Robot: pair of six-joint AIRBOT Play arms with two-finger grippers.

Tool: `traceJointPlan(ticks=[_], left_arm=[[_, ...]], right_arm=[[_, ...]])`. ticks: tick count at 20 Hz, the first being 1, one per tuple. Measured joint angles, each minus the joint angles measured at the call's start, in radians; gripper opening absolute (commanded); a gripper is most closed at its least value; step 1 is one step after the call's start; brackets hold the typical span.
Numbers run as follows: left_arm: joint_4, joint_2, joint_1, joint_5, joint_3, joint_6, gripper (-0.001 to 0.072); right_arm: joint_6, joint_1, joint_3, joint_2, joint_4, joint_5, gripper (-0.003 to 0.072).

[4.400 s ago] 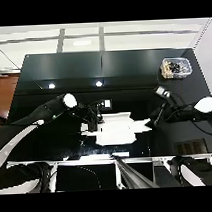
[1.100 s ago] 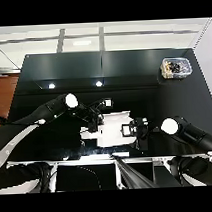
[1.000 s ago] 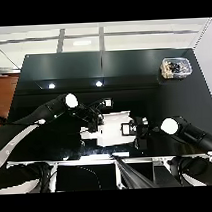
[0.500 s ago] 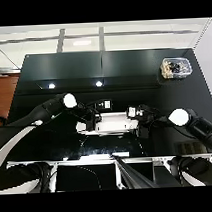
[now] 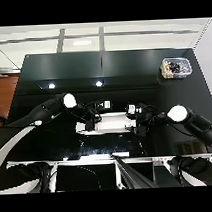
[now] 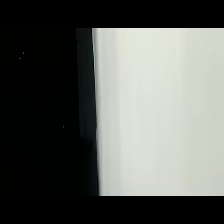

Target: Fold the box and place the chain.

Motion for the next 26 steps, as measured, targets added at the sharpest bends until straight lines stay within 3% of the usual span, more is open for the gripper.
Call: traceJointPlan(ticks=[11,26], left_arm=[[0.001,0.0,0.0,0.0,0.0,0.0,0.0025],[0.001,0.0,0.0,-0.003,0.0,0.0,0.0025]], right_arm=[[-0.174,0.011,0.0,-0.114,0.104,0.018,0.0704],[-0.208,0.014,-0.035,-0.171,0.09,0.011,0.0703]])
